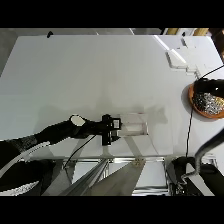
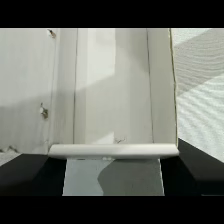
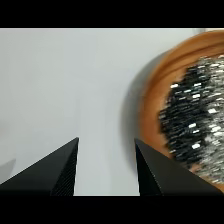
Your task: Fold the box and place the chain.
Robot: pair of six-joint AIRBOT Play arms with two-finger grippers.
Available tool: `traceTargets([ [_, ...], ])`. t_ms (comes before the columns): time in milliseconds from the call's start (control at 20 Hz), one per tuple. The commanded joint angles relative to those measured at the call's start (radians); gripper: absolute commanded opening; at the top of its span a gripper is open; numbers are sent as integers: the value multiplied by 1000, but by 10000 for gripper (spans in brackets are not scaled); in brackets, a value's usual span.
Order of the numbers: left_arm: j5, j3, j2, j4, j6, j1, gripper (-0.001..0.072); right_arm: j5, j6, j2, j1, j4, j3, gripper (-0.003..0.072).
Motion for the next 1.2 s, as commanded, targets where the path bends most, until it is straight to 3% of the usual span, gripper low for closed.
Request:
traceTargets([
  [0, 0, 0, 0, 0, 0, 0, 273, -149, -140, -129, -127, -51, 9, 385],
  [100, 0, 0, 0, 0, 0, 0, 273, -151, -154, -200, -158, -51, 9, 262],
  [150, 0, 0, 0, 0, 0, 0, 273, -148, -154, -234, -175, -51, 9, 257],
  [500, 0, 0, 0, 0, 0, 0, 273, -142, -153, -397, -278, -43, 9, 257],
  [1150, 0, 0, 0, 0, 0, 0, 273, -151, -153, -512, -274, 25, 8, 256],
])
